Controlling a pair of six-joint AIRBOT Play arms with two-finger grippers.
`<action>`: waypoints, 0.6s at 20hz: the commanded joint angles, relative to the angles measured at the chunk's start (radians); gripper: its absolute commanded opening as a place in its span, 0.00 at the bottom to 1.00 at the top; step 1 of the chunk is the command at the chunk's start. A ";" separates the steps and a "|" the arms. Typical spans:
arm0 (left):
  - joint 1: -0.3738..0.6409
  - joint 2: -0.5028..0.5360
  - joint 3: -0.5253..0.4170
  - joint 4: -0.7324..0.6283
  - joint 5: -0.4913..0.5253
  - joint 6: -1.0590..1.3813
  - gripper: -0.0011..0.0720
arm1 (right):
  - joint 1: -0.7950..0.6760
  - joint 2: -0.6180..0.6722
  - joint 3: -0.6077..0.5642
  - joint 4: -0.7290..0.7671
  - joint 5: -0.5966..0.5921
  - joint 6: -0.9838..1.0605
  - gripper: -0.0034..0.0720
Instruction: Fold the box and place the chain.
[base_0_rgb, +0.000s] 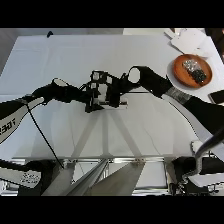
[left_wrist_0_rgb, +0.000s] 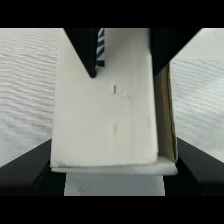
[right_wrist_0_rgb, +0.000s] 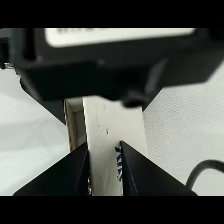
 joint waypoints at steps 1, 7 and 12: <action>0.000 0.000 0.000 -0.003 0.001 0.000 0.31 | 0.004 -0.003 -0.005 0.002 0.043 0.002 0.28; 0.000 0.000 0.000 -0.003 0.001 0.000 0.31 | 0.004 -0.003 -0.005 0.003 0.100 0.002 0.49; 0.000 0.000 0.000 -0.003 0.001 0.000 0.31 | 0.004 0.010 -0.005 0.002 0.085 0.002 0.57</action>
